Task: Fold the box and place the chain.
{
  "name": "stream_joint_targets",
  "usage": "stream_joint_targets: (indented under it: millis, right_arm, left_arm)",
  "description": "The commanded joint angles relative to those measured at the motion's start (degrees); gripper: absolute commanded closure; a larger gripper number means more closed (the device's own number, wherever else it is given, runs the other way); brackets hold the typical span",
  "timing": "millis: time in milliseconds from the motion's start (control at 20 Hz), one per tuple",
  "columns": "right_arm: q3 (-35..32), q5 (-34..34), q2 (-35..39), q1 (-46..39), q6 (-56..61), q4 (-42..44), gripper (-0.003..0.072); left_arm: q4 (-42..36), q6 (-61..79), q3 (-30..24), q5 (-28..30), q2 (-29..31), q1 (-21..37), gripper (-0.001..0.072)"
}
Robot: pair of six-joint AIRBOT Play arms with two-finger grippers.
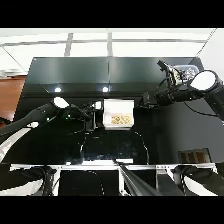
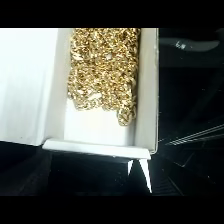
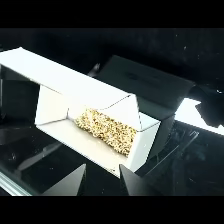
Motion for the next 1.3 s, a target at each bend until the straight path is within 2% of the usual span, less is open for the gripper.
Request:
stream_joint_targets:
  millis: [0,700,950,1000,1050,1100,1150,1200,1250]
  right_arm:
    - [-0.02,-1.03,0.0,0.11,-0.02,-0.02,0.0422]
    - [-0.02,-1.51,-0.02,0.13,-0.02,-0.02,0.0422]
    - [-0.02,-2.08,-0.04,0.15,-0.02,-0.02,0.0422]
    - [-0.02,-2.12,-0.04,0.13,-0.04,-0.04,0.0422]
    - [-0.02,-2.49,-0.04,0.13,-0.04,-0.22,0.0421]
    - [-0.02,-3.45,-0.04,0.11,-0.04,-0.61,0.0418]
    - [-0.02,-5.11,-0.04,0.04,-0.04,-0.68,0.0259]
    - [0.0,-7.19,-0.04,-0.04,-0.11,-0.57,0.0014]
    - [0.0,-10.29,-0.07,-0.04,-0.48,-0.39,0.0007]
  left_arm:
    - [-0.7,-0.13,0.04,0.9,-0.07,-0.22,0.0001]
    - [-0.68,1.86,0.04,-0.94,-0.07,-0.5,0.0004]
    - [-0.76,0.63,0.04,2.4,-0.11,-2.73,0.0028]
    - [-0.83,0.31,0.04,2.62,-0.11,-2.73,0.0089]
    - [-0.81,0.31,0.04,2.64,-0.11,-2.73,0.0225]
    - [-0.81,0.33,0.04,2.62,-0.11,-2.73,0.027]
    - [-0.81,0.33,0.04,2.64,-0.09,-2.73,0.0271]
    - [-0.81,0.31,0.04,2.62,-0.09,-2.73,0.0271]
    - [-0.81,0.31,0.04,2.62,-0.09,-2.73,0.027]
